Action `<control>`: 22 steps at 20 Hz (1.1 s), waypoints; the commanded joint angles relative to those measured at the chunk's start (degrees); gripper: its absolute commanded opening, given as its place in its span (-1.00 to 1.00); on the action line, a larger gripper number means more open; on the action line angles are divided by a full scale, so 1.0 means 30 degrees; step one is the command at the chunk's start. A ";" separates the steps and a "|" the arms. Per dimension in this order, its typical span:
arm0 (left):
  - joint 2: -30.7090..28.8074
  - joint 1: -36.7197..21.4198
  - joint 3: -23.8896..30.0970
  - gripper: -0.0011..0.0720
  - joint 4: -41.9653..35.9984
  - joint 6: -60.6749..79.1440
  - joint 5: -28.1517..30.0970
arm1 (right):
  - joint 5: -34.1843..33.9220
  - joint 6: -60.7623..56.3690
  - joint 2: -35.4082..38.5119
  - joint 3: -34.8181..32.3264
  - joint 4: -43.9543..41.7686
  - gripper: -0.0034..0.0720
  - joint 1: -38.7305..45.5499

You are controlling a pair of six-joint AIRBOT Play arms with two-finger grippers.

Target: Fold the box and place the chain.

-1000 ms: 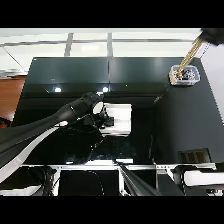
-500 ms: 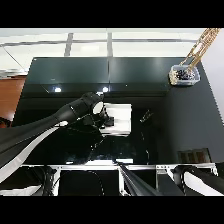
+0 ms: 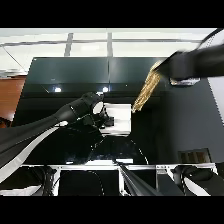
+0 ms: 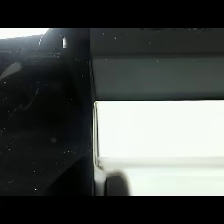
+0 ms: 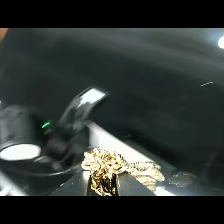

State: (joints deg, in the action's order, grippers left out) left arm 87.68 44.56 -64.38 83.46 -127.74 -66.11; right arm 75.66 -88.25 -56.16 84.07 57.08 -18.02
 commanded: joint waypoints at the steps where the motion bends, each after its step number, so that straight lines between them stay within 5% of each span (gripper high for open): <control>1: 0.0000 0.0007 -0.0007 -0.91 0.0000 0.0007 -0.0007 | -0.3133 0.0000 0.0080 -0.2171 -0.1253 -0.87 -0.2361; 8: 0.0000 0.0007 -0.0007 -0.91 0.0000 0.0007 0.0000 | -0.4699 -0.0903 -0.0175 -0.5850 -0.1384 -0.87 -0.3949; 13: 0.0000 0.0007 -0.0007 -0.91 0.0000 0.0007 0.0007 | -1.0331 -0.1311 -0.0189 -1.1373 -0.0816 -0.86 -0.5282; 16: 0.0000 0.0007 -0.0007 -0.91 0.0000 0.0007 0.0007 | -1.0899 -0.1617 -0.0197 -1.2764 -0.0656 -0.84 -0.5187; 18: 0.0000 0.0007 -0.0007 -0.91 0.0007 0.0007 -0.0007 | -1.0229 -0.1625 -0.0197 -1.2786 -0.0750 0.11 -0.5224; 22: 0.0000 0.0007 -0.0007 -0.91 0.0000 0.0007 0.0007 | -0.8655 -0.1596 0.0095 -1.2458 0.1144 0.07 -0.4095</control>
